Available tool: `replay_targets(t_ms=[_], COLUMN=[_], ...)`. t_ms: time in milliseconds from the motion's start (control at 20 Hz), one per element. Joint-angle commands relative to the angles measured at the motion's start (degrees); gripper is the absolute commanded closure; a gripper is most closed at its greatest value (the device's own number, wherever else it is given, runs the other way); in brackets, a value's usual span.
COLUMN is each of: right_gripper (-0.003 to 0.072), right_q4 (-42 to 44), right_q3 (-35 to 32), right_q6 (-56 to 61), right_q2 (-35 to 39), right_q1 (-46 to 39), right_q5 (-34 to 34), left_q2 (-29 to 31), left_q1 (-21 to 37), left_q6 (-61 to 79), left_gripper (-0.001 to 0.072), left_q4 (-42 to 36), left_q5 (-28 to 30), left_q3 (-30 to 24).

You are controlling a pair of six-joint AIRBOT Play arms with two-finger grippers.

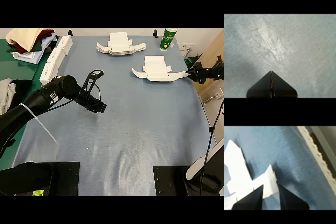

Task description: Fold the box.

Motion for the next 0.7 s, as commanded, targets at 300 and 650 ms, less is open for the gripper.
replay_targets(t_ms=[300,650], right_gripper=[0.0683,0.0691], right_q4=[5.46,8.26], right_q3=[0.09,-4.46], right_q6=[-7.72,-13.60], right_q2=[0.07,6.29], right_q1=[2.73,5.90], right_q5=[-3.72,-15.47], left_q2=[0.00,0.00], left_q1=[0.02,0.02], left_q6=[0.00,0.00], left_gripper=[0.0695,0.0695], left_q4=[0.00,0.00], left_q5=[0.02,0.02], left_q3=[-0.02,-0.02])
